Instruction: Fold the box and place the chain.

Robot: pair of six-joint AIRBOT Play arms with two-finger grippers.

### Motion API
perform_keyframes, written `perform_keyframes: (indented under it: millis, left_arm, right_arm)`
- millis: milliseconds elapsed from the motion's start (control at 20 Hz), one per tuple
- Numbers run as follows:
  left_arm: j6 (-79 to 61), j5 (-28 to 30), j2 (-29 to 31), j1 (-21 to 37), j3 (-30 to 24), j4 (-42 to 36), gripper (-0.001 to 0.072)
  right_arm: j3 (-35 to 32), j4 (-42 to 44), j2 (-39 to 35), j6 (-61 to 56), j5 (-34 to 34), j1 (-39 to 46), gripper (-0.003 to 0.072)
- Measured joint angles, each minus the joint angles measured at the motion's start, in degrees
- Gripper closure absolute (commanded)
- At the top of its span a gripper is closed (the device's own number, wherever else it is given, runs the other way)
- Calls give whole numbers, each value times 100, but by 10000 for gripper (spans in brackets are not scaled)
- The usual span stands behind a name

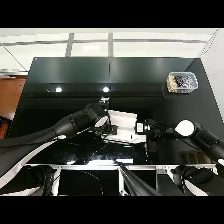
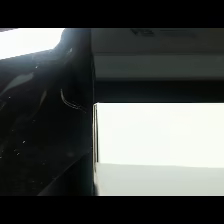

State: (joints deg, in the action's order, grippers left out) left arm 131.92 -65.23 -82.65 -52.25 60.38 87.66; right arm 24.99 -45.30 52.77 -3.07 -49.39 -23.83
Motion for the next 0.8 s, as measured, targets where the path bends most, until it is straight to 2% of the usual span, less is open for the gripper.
perform_keyframes:
  millis: [400, 700, 750, 800]
  left_arm:
    - [195, 273, 0, -24, -267, -140, 682]
    - [236, 448, 0, -35, -341, -225, 681]
    - [232, 446, 0, -35, -341, -232, 681]
    - [214, 446, 0, -35, -345, -240, 682]
  right_arm:
    - [-11, -118, 2, -39, 273, 11, 64]
    - [-11, 212, 249, 356, 337, -52, 65]
    - [-11, 249, 278, 409, 339, -68, 85]
    - [-11, 267, 308, 444, 334, -79, 227]
